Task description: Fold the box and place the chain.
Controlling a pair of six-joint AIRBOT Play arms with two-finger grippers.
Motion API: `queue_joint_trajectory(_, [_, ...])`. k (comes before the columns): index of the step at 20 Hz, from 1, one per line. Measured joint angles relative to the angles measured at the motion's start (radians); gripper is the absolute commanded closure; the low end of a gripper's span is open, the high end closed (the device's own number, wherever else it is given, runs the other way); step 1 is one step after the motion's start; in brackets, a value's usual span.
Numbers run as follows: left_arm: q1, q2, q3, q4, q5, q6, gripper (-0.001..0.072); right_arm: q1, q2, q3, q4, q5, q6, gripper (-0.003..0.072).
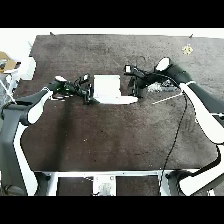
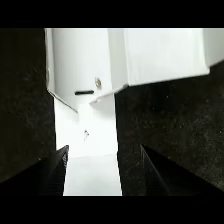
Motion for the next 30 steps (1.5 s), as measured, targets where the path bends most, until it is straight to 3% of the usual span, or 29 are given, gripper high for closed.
queue_joint_trajectory(3, [0.0, 0.0, 0.0, 0.0, 0.0, 0.0, 0.0249, 0.004, -0.001, -0.053, 0.056, -0.05, -0.062, 0.0272])
queue_joint_trajectory(5, [0.0, 0.0, 0.0, 0.0, 0.0, 0.0, 0.0249, 0.003, -0.016, -0.071, 0.101, -0.077, -0.093, 0.0361])
queue_joint_trajectory(12, [0.0, 0.0, 0.0, 0.0, 0.0, 0.0, 0.0249, 0.014, -0.061, -0.088, 0.191, -0.098, -0.146, 0.0363])
queue_joint_trajectory(14, [0.0, 0.0, 0.0, 0.0, 0.0, 0.0, 0.0249, 0.017, -0.063, -0.089, 0.201, -0.091, -0.15, 0.0431])
queue_joint_trajectory(27, [0.0, 0.0, 0.0, 0.001, 0.0, 0.002, 0.0249, 0.086, -0.119, -0.089, 0.312, -0.178, -0.206, 0.0429])
queue_joint_trajectory(28, [0.0, 0.0, 0.0, 0.001, 0.0, 0.001, 0.0249, 0.089, -0.121, -0.089, 0.313, -0.183, -0.207, 0.0414])
queue_joint_trajectory(30, [0.0, 0.0, 0.0, 0.001, 0.0, 0.001, 0.0249, 0.092, -0.126, -0.089, 0.315, -0.189, -0.207, 0.0151])
